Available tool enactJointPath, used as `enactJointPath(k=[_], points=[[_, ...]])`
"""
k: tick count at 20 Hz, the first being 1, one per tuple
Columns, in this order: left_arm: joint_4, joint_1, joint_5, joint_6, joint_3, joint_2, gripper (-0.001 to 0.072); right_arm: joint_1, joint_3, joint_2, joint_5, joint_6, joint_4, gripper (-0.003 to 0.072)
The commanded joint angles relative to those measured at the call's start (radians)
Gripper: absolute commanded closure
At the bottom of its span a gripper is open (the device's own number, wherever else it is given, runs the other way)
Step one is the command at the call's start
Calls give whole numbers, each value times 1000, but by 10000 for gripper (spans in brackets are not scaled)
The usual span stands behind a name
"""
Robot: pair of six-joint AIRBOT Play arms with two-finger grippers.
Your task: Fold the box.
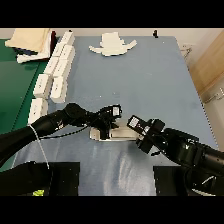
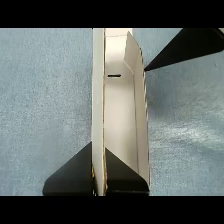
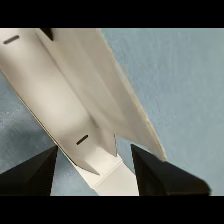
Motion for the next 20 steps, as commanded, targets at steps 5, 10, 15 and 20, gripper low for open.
enactJointPath(k=[5,10,15,20], points=[[0,0,-1,0,1,0,695,-146,-45,51,-112,-292,158,-34],[0,0,0,0,1,0,695,-428,-55,46,-198,-982,687,-34],[0,0,0,0,1,0,695,-687,-55,-43,-50,-1505,1162,-34],[0,0,0,0,1,0,695,-719,-55,-158,-31,-1680,1272,-34]])
